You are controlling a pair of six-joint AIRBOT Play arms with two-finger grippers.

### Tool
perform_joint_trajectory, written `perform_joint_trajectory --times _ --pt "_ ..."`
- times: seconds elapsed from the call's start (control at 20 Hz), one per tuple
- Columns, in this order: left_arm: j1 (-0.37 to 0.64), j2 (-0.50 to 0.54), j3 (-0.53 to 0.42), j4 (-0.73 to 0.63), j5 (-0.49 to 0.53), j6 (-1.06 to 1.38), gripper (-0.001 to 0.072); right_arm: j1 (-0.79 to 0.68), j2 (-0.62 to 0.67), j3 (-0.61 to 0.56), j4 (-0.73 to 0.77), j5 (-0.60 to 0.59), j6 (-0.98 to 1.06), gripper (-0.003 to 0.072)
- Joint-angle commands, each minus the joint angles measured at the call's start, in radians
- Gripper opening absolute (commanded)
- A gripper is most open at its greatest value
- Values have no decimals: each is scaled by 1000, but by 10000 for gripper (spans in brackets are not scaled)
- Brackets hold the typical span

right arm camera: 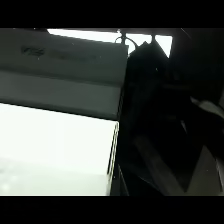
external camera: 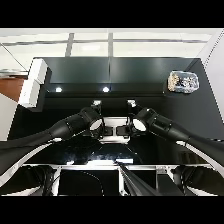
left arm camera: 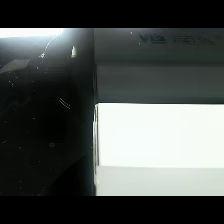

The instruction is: Fold the box and place the chain.

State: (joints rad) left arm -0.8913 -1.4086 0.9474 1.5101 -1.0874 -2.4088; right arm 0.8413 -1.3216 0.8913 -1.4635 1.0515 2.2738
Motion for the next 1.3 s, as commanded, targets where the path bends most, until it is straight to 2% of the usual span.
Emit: perform_joint_trajectory --times 0.0,0.55,0.6,0.7,0.75,0.85,1.15,1.2,1.25 --pt "1 0 1 0 0 0 33 2 -32 24 -4 37 31 229" --pt "0 0 1 0 1 0 33 2 -61 24 -1 17 42 228" --pt "0 0 1 0 0 0 33 2 -61 24 -1 17 42 187" --pt "0 0 1 0 0 0 33 2 -61 24 0 18 42 177" --pt "0 0 1 0 0 0 32 2 -61 24 0 18 42 89" --pt "0 0 1 -1 0 0 33 2 -61 24 4 18 43 50" --pt "0 0 1 -1 -1 0 33 2 -61 24 8 25 53 53" --pt "0 0 1 0 -4 0 33 2 -61 24 8 25 53 82" --pt "0 0 1 0 -6 0 33 2 -61 24 8 26 52 158"
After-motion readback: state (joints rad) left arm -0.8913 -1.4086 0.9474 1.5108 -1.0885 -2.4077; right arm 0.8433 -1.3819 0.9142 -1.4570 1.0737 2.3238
